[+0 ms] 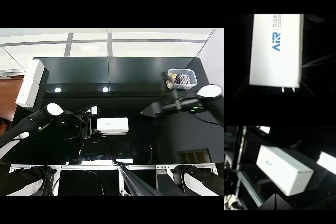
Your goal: Fold the box and place the chain.
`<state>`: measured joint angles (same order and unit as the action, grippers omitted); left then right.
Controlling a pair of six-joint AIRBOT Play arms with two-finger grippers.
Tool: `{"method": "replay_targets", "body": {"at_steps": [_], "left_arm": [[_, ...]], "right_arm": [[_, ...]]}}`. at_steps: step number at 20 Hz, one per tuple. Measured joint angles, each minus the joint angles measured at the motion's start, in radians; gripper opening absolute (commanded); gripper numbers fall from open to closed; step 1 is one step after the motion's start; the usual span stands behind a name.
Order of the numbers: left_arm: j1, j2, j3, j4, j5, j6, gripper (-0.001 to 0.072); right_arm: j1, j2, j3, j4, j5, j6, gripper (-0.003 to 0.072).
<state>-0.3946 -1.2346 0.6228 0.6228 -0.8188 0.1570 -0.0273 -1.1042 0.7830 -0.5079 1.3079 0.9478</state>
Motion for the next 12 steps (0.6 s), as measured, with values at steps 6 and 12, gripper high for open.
{"method": "replay_targets", "body": {"at_steps": [6, 12], "left_arm": [[-0.087, 0.067, 0.063, -0.121, 0.018, -0.026, 0.0711], [-0.208, -0.110, 0.242, -0.182, 0.050, -0.091, 0.0710]], "right_arm": [[-0.167, 0.082, 0.000, -0.048, -0.013, 0.034, 0.0010], [-0.161, 0.093, 0.000, -0.045, -0.077, 0.040, 0.0010]]}}
